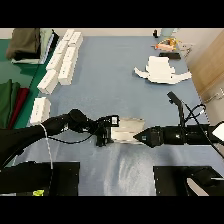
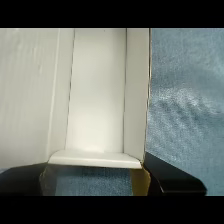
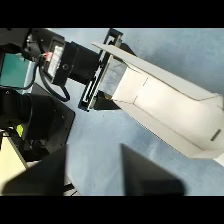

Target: Fold the box.

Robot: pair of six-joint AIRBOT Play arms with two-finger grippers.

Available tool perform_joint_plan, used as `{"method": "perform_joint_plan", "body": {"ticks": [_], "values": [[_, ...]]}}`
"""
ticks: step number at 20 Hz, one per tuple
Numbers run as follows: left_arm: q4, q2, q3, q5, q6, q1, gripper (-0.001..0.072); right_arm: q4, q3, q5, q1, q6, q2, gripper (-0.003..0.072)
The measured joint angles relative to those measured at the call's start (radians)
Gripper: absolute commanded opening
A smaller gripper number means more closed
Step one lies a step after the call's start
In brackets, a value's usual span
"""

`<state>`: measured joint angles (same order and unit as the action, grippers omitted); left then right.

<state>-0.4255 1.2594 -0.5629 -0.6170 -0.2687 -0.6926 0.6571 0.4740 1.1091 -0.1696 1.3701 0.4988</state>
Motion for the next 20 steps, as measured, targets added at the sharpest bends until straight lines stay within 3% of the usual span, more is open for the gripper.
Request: {"method": "perform_joint_plan", "body": {"ticks": [3, 4, 8, 9, 20], "values": [[0.0, 0.0, 0.0, 0.003, 0.0, 0.0, 0.0597, -0.023, 0.0, -0.013, 0.0, -0.048, 0.09, 0.0256], [-0.001, 0.0, 0.0, 0.003, 0.0, 0.0, 0.0597, -0.05, 0.0, -0.017, 0.0, -0.085, 0.126, 0.0174], [-0.001, 0.0, 0.0, 0.005, 0.0, 0.0, 0.0597, -0.156, 0.001, -0.086, 0.0, -0.235, 0.275, 0.0145], [-0.001, 0.0, 0.0, 0.005, 0.0, 0.0, 0.0597, -0.172, 0.003, -0.111, -0.001, -0.26, 0.304, 0.0089], [0.0, 0.001, 0.0, -0.005, -0.004, 0.001, 0.0597, -0.216, 0.029, -0.303, -0.009, -0.43, 0.435, 0.008]]}}
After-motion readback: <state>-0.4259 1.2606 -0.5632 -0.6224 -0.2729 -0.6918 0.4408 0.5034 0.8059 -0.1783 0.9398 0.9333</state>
